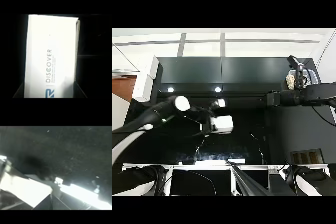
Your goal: Fold the box and place the chain.
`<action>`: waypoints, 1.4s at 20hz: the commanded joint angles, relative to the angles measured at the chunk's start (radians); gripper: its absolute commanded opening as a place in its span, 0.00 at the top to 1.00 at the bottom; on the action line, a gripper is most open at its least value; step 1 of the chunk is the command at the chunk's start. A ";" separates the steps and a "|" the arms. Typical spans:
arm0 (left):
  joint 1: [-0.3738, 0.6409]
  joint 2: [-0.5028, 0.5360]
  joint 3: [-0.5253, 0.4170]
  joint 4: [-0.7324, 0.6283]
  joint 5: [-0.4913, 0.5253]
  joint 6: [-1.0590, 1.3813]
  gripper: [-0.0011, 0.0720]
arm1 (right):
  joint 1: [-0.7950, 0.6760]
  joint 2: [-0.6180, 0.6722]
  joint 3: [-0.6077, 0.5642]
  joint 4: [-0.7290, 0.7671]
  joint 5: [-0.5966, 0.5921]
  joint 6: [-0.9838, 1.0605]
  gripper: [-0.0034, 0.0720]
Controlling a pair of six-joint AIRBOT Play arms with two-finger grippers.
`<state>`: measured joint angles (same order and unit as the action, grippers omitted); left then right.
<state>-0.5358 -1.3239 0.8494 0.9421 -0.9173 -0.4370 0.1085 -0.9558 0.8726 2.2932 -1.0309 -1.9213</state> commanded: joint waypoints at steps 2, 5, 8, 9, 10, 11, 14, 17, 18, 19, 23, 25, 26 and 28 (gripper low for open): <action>0.257 0.098 0.011 0.170 -0.220 -0.311 0.66 | -0.064 0.003 0.000 -0.001 -0.001 -0.001 0.93; 0.554 0.159 0.010 0.177 -0.314 -0.376 0.66 | -0.067 0.003 0.000 -0.003 0.000 -0.001 0.93; 0.875 0.179 0.013 0.169 -0.315 -0.605 0.66 | -0.067 0.003 0.000 -0.006 0.007 -0.002 0.93; 0.970 0.179 0.013 0.170 -0.317 -0.670 0.66 | -0.067 0.003 0.000 -0.013 0.016 -0.002 0.93; 1.041 0.179 0.013 0.180 -0.316 -0.665 0.66 | -0.067 0.003 0.000 -0.021 0.024 -0.002 0.93; 1.106 0.179 0.013 0.208 -0.312 -0.653 0.66 | -0.067 0.003 0.000 -0.027 0.027 -0.002 0.93; 1.238 0.179 0.012 0.343 -0.262 -0.571 0.66 | -0.067 0.003 0.000 -0.029 0.030 -0.002 0.93; 1.318 0.165 0.012 0.292 -0.131 -0.441 0.66 | -0.067 0.003 0.000 -0.028 0.035 -0.001 0.93; 1.323 0.167 0.013 0.243 -0.095 -0.358 0.66 | -0.067 0.003 0.000 -0.028 0.031 -0.001 0.93; 1.321 0.167 0.013 0.216 -0.084 -0.267 0.66 | -0.067 0.003 0.000 -0.028 0.026 -0.001 0.93; 1.297 0.162 0.012 0.195 0.045 -0.151 0.66 | -0.067 0.003 0.000 -0.073 0.025 -0.001 0.93; 1.282 0.144 0.012 0.182 0.100 -0.149 0.66 | -0.067 0.003 0.000 -0.068 0.025 0.000 0.93; 1.273 0.127 0.012 0.172 0.101 -0.141 0.66 | -0.067 0.003 0.000 -0.068 0.025 0.000 0.93; 1.249 0.090 0.012 0.168 0.098 -0.130 0.66 | -0.067 0.003 0.000 -0.068 0.025 0.008 0.93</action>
<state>0.7361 -1.1976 0.8612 1.1278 -0.8661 -0.6075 0.0418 -0.9531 0.8726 2.2307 -1.0058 -1.9221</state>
